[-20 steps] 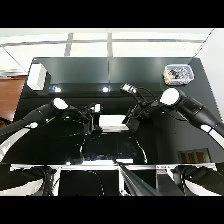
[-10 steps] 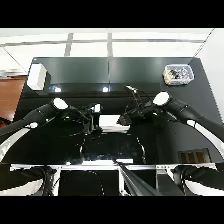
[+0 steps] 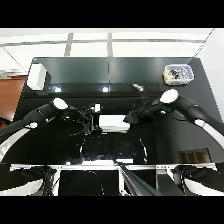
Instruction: Fold the box and place the chain.
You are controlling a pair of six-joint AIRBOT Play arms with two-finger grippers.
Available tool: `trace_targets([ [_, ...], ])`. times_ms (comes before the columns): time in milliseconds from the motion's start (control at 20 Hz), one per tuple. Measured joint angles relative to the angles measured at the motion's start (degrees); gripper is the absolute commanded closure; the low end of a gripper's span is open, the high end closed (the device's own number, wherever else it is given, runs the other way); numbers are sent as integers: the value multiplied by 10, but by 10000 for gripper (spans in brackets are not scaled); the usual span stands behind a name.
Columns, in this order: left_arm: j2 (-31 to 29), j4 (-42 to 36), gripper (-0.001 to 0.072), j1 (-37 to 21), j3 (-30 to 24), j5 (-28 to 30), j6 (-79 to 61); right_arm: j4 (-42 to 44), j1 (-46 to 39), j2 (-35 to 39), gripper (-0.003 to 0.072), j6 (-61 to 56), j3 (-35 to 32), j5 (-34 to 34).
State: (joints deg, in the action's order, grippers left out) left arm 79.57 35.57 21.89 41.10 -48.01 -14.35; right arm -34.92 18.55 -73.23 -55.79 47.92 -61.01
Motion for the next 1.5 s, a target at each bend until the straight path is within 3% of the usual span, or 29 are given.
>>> trace_targets([
  [250, -44, 75, -8, -3, 30, -36, 88, -53, -130, 104, 672, -5, 0, -107],
  [450, -66, 88, -4, 7, 82, -73, 165, -91, -212, 139, 672, -9, -1, -138],
  [750, 19, 55, -4, 78, 178, -72, 212, -103, -250, 151, 672, -10, -2, -146],
  [950, 78, 49, -4, 94, 216, -81, 246, -105, -255, 153, 672, -10, -2, -148],
  [1500, 107, 91, -4, 106, 250, -161, 265, -108, -257, 153, 672, -10, -2, -143],
])
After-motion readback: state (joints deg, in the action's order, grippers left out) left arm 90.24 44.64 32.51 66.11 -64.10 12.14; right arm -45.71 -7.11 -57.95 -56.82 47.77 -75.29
